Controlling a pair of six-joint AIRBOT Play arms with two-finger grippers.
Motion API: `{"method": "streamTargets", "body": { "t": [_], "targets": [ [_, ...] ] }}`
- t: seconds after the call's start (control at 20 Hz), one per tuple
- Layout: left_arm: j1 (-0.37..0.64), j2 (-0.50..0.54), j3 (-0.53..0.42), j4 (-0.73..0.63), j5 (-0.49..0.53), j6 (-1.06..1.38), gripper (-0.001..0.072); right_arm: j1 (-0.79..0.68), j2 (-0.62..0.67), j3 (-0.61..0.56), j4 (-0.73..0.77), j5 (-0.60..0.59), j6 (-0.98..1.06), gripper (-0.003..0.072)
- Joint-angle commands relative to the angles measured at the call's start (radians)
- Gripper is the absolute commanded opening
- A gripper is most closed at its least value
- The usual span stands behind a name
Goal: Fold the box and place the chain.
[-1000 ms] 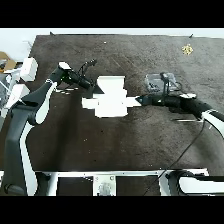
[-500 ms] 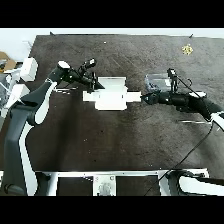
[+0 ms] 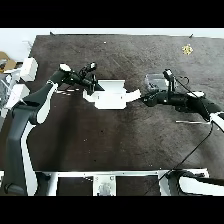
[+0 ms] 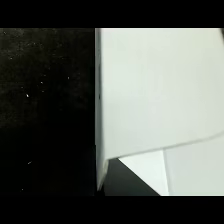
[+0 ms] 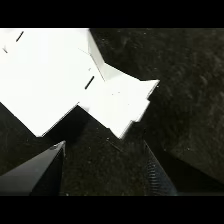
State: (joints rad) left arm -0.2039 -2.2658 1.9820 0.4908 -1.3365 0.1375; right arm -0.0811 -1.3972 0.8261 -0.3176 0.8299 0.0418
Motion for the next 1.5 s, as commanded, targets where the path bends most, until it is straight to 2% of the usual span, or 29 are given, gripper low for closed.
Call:
{"method": "streamTargets", "body": {
  "t": [0.0,0.25,0.35,0.55,0.85,0.95,1.1,1.35,1.45],
  "targets": [
    [-0.001,-0.011,-0.029,0.009,0.049,0.004,0.0007,0.047,0.001,0.001,0.004,-0.024,-0.129,0.0547],
    [0.000,-0.009,-0.028,0.006,0.033,0.001,0.0010,0.107,0.000,0.001,0.008,-0.026,-0.342,0.0550],
    [0.000,-0.009,-0.028,0.006,0.023,0.002,0.0011,0.133,0.000,0.001,0.008,-0.026,-0.424,0.0599],
    [0.000,-0.009,-0.028,0.002,0.025,0.002,0.0010,0.194,-0.006,0.002,0.007,-0.034,-0.519,0.0599],
    [0.000,-0.009,-0.028,-0.002,0.029,0.002,0.0010,0.272,-0.128,0.111,-0.181,0.032,-0.494,0.0599],
    [0.000,-0.009,-0.028,-0.002,0.029,0.002,0.0010,0.282,-0.165,0.161,-0.241,0.054,-0.443,0.0668],
    [0.000,-0.009,-0.028,-0.002,0.029,0.002,0.0010,0.285,-0.203,0.204,-0.301,0.064,-0.410,0.0667],
    [0.000,-0.009,-0.028,-0.002,0.029,0.002,0.0010,0.288,-0.240,0.215,-0.306,-0.068,-0.381,0.0637],
    [0.000,-0.009,-0.028,-0.002,0.029,0.002,0.0010,0.288,-0.240,0.230,-0.303,-0.075,-0.380,0.0637]
  ]
}}
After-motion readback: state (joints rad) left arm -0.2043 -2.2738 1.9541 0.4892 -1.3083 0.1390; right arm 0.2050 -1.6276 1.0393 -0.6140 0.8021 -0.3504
